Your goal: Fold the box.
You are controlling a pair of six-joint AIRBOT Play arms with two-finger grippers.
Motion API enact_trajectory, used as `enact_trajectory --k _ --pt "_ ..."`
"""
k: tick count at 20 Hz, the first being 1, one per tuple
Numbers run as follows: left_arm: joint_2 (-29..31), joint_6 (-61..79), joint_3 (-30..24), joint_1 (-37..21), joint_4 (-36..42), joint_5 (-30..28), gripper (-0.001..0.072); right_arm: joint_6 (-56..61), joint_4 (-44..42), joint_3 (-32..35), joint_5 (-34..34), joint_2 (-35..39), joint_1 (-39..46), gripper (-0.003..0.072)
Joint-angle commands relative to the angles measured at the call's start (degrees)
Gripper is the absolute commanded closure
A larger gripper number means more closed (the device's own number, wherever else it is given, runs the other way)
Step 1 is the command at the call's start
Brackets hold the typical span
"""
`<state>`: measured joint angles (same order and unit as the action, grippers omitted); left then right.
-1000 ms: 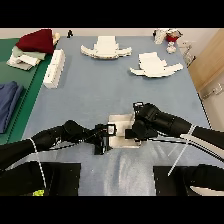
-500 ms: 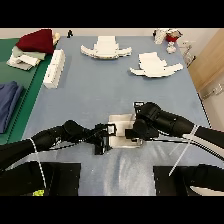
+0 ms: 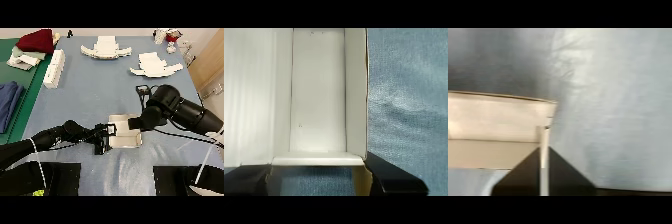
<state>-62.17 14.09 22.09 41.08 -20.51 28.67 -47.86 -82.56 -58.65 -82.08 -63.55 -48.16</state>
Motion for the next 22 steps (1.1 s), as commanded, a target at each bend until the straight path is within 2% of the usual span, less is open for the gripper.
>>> enact_trajectory --k 1,3,5,8,10,14,16,20,22 --pt "0.0 0.0 0.0 0.0 0.0 0.0 0.0194 -5.2 7.0 -0.9 -3.9 1.0 5.8 0.0684" --pt "0.0 0.0 0.0 0.0 0.0 0.0 0.0195 -12.0 3.0 -0.2 -1.1 -0.7 14.4 0.0684" --pt "0.0 0.0 0.0 0.0 0.0 0.0 0.0195 -22.0 -7.0 -0.1 4.4 -3.3 24.6 0.0685" --pt "0.0 0.0 0.0 0.0 0.0 0.0 0.0195 -41.8 -33.5 -0.1 12.3 -9.4 40.0 0.0684" --pt "0.0 0.0 0.0 0.0 0.0 0.0 0.0195 -54.4 -49.2 -0.2 11.3 -15.4 46.4 0.0684" --pt "0.0 0.0 0.0 0.0 0.0 0.0 0.0194 -72.2 -65.4 -0.3 0.7 -25.7 47.3 0.0684" --pt "0.0 0.0 0.0 0.0 0.0 0.0 0.0194 -76.8 -67.8 -0.3 -4.2 -26.8 45.6 0.0685" --pt "0.0 0.0 0.0 0.0 0.0 0.0 0.0195 -78.9 -67.1 -0.2 -8.2 -25.2 41.2 0.0684" --pt "0.0 0.0 0.0 0.0 0.0 0.0 0.0194 -79.3 -64.2 0.3 -8.4 -22.4 38.8 0.0684"
